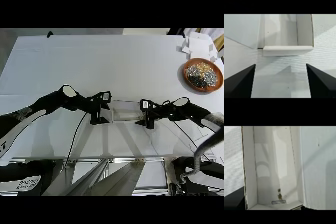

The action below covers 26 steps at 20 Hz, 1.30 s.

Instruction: Fold the box and place the chain.

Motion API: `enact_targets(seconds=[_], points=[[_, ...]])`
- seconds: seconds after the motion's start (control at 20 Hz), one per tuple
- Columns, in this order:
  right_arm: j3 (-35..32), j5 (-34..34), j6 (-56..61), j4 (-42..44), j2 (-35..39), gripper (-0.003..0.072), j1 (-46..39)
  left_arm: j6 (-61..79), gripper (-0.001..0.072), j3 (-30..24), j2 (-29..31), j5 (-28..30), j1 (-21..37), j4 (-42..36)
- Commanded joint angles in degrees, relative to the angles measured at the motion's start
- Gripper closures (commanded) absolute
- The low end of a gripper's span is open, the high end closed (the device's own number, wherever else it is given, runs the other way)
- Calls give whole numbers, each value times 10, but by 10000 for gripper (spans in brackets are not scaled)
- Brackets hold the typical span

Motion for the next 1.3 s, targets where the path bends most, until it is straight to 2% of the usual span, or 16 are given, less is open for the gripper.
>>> enact_targets(seconds=[0.0,0.2,0.7,1.0,1.25], points=[[0,1,0,0,0,346,0,31,3,-4,-2,-1,-13,-25],[0,1,0,0,0,346,0,36,3,-4,-14,35,-25,-59],[0,1,0,0,0,346,0,36,3,-4,-21,38,-33,-80],[0,1,0,0,0,346,0,40,13,-4,-54,48,-47,-90],[0,1,0,0,0,346,0,40,24,-4,-55,70,-47,-90]])
